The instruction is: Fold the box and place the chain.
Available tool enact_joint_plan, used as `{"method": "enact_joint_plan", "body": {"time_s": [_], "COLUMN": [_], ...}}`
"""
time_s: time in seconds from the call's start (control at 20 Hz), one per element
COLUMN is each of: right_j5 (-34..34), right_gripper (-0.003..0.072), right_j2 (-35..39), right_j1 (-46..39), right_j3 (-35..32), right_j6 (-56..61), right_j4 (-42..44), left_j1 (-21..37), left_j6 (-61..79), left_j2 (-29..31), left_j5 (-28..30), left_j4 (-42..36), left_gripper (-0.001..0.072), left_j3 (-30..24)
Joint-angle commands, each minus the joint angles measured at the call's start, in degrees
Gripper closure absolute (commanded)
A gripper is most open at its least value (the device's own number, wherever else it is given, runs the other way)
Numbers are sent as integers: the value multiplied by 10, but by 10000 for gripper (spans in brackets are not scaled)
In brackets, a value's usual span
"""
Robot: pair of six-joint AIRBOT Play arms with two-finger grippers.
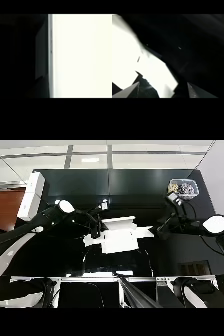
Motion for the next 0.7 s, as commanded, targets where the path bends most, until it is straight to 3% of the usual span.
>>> {"method": "enact_joint_plan", "body": {"time_s": [0.0, 0.4, 0.65], "right_j5": [4, -35, -42], "right_gripper": [-22, -22, -22], "right_j2": [0, -35, -54], "right_j1": [36, 131, 160], "right_j3": [0, -65, -69], "right_j6": [-129, -255, -303], "right_j4": [0, 0, -20], "left_j1": [-18, -18, -18], "left_j6": [14, 14, 14], "left_j2": [-16, -24, -23], "left_j5": [35, 37, 40], "left_j4": [9, 34, 64], "left_gripper": [685, 685, 685], "left_j3": [-3, -3, -3]}}
